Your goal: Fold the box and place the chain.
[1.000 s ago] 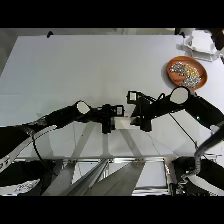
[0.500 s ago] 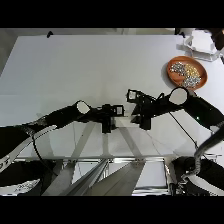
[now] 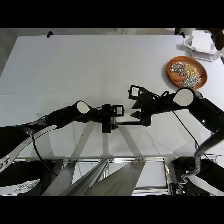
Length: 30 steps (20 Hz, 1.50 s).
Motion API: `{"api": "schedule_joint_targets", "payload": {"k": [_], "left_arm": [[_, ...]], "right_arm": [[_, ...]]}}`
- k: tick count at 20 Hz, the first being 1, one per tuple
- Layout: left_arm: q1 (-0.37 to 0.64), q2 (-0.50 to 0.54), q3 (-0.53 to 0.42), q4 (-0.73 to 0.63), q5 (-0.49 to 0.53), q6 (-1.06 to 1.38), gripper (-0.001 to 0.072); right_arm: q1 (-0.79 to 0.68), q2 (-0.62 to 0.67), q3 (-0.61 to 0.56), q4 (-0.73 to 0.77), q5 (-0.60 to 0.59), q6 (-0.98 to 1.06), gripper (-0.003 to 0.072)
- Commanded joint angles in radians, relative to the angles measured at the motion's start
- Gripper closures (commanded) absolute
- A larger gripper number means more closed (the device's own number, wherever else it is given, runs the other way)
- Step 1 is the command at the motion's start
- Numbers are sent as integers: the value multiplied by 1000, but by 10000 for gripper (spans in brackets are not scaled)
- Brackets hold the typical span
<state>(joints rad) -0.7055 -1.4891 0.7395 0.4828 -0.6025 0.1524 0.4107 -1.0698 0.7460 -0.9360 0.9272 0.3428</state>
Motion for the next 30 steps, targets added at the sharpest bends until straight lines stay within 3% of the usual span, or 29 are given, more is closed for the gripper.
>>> {"api": "schedule_joint_targets", "payload": {"k": [1,14,27,30], "left_arm": [[0,1,0,1,-1,0,505],[0,1,0,1,-1,0,505],[0,0,0,1,-1,0,505],[0,0,0,1,0,0,505]], "right_arm": [[1,6,-1,-11,-18,0,387],[1,6,-65,-29,-85,-4,387],[2,6,-70,5,-25,-2,387],[39,6,-81,14,-73,13,387]]}}
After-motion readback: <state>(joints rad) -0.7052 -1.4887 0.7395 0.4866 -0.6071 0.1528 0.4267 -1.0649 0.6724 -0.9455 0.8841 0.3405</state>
